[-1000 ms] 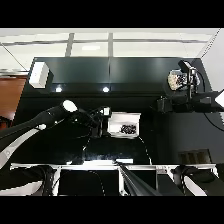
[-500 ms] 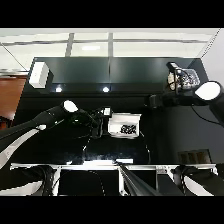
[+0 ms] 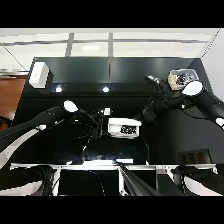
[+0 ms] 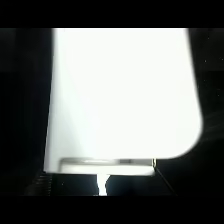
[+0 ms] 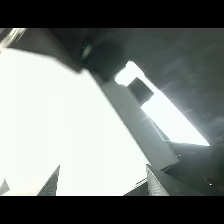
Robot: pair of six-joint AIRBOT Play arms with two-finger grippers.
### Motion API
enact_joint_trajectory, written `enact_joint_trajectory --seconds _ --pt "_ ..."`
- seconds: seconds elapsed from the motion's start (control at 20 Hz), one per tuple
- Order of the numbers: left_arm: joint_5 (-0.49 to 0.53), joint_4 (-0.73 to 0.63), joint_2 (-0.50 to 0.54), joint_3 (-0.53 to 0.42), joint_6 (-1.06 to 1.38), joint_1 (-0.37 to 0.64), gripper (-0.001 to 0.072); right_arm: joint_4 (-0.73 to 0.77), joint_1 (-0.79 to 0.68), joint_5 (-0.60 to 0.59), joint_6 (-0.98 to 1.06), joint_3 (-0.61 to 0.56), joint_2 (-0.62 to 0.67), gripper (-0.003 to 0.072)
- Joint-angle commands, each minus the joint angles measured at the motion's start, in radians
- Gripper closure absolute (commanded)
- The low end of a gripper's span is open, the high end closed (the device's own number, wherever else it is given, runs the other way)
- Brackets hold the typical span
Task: Fold the box and place the chain.
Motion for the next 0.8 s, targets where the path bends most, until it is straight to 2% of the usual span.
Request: enact_joint_trajectory --seconds 0.0,0.1,0.25,0.45,0.5,0.55,0.7,0.75 --pt "0.002 0.0 -0.001 0.0 0.0 -0.001 0.0298 -0.03 0.022 0.076 -0.145 0.001 0.003 0.0074" --pt "0.002 0.0 -0.001 0.0 0.0 -0.003 0.0298 -0.082 0.066 0.004 -0.203 -0.004 0.003 0.0074" --pt "0.002 0.0 -0.001 0.0 0.0 -0.003 0.0298 -0.08 0.13 -0.096 -0.291 -0.005 0.003 0.0075" --pt "0.002 0.0 -0.001 0.0 0.0 -0.003 0.0298 -0.094 0.174 -0.1 -0.331 -0.005 0.003 0.0077" --pt "0.0 0.0 -0.001 0.0 0.0 -0.003 0.0298 -0.095 0.173 -0.099 -0.331 -0.005 0.003 0.0153" --pt "-0.003 0.0 -0.001 0.0 0.0 -0.003 0.0298 -0.095 0.173 -0.097 -0.331 -0.005 0.003 0.0194" --pt "-0.02 0.0 -0.001 0.0 0.0 -0.003 0.0299 -0.112 0.174 -0.092 -0.33 -0.005 0.003 0.0226" --pt "-0.02 0.001 -0.001 0.0 0.0 -0.003 0.0298 -0.125 0.174 -0.091 -0.328 -0.005 0.003 0.0289"
